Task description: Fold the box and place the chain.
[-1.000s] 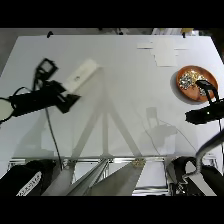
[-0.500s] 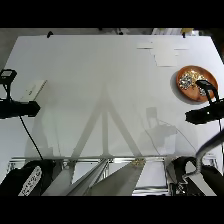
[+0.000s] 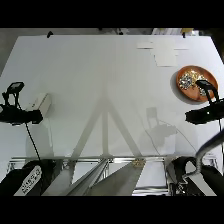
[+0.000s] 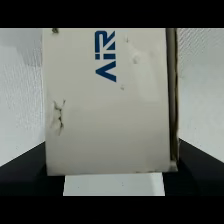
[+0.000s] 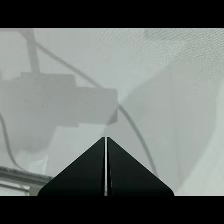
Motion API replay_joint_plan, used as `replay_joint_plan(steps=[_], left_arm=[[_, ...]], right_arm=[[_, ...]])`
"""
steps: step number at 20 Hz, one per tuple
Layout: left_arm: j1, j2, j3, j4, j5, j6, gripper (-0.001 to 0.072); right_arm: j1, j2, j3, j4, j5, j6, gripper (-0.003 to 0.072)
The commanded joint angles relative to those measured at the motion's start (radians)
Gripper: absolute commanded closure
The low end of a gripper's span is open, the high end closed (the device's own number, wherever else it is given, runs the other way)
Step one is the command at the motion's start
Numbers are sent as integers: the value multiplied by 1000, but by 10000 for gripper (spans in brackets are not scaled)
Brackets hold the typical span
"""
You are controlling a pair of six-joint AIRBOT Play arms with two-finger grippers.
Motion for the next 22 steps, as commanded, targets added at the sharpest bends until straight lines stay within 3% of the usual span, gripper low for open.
replay_joint_plan(steps=[1, 3, 5, 6, 12, 22], left_arm=[[2, -12, -10, 16, -26, -12, 304], [2, -13, -10, 34, -36, -12, 285], [2, -13, -10, 47, -49, -12, 44], [2, -13, -10, 49, -51, -12, 13], [2, 18, -10, 47, -85, -13, 13], [0, 503, -10, 40, -87, -13, 15]], right_arm=[[-1, 1, 0, 0, 0, 0, 669], [-1, 1, 0, 0, 0, 0, 669], [-1, 1, 0, 0, 0, 0, 669], [-1, 1, 0, 0, 0, 0, 669], [-1, 1, 0, 0, 0, 0, 669], [-1, 1, 0, 0, 0, 0, 669]])
